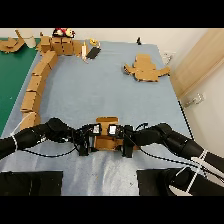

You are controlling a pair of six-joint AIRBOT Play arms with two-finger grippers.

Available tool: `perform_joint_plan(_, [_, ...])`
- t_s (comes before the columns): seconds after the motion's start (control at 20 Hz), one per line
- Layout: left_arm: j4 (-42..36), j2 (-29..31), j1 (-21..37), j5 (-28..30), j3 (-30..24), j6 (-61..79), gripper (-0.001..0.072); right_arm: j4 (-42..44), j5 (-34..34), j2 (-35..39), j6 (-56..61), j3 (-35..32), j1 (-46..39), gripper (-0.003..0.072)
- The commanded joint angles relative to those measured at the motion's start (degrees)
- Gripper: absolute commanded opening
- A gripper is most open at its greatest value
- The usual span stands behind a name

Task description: Fold the box.

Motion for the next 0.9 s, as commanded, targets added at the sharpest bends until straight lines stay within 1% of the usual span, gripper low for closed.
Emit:
perform_joint_plan(0.0, [0.0,0.0,0.0,0.0,0.1,0.0,0.0596,-0.2,-0.1,0.0,-0.5,0.0,0.0,0.0465])
perform_joint_plan(0.05, [0.0,0.0,0.0,0.0,0.1,0.0,0.0596,-0.4,-0.9,0.1,0.2,0.0,0.0,0.0464])
perform_joint_plan(0.15, [0.0,0.0,0.0,0.0,0.0,0.0,0.0596,-2.7,-2.9,1.2,5.6,0.0,-0.1,0.0453])
perform_joint_plan(0.2, [0.0,0.0,0.0,0.0,0.1,0.0,0.0596,-5.5,-3.9,2.3,9.7,0.0,-0.1,0.0397])
perform_joint_plan(0.3, [0.0,0.0,0.0,0.0,0.1,0.0,0.0596,-12.3,-6.3,4.8,19.1,0.0,-0.5,0.0322])
perform_joint_plan(0.35, [0.0,0.0,0.0,0.0,0.1,0.0,0.0596,-15.3,-8.2,5.9,23.4,0.0,-0.9,0.0221])
perform_joint_plan(0.45, [0.0,0.0,0.0,0.0,0.1,0.0,0.0596,-20.0,-12.5,7.5,30.9,0.0,-1.2,0.0042])
perform_joint_plan(0.5, [0.0,0.0,0.0,0.0,0.1,0.0,0.0597,-21.7,-13.5,8.5,35.8,0.0,-1.2,0.0004])
perform_joint_plan(0.55, [0.0,0.0,0.0,0.0,0.1,0.0,0.0596,-23.2,-13.7,9.7,41.7,0.2,-1.2,0.0004])
perform_joint_plan(0.6, [0.0,0.0,0.0,0.0,0.1,0.0,0.0596,-25.3,-13.7,11.3,49.9,0.3,-1.4,0.0003])
perform_joint_plan(0.7, [0.0,0.0,0.0,0.0,0.1,0.0,0.0596,-26.6,-15.9,14.4,65.2,0.7,-4.3,0.0003])
perform_joint_plan(0.85, [0.0,0.0,0.0,0.0,0.1,0.0,0.0596,-27.2,-20.3,20.3,77.3,0.7,-10.9,0.0003])
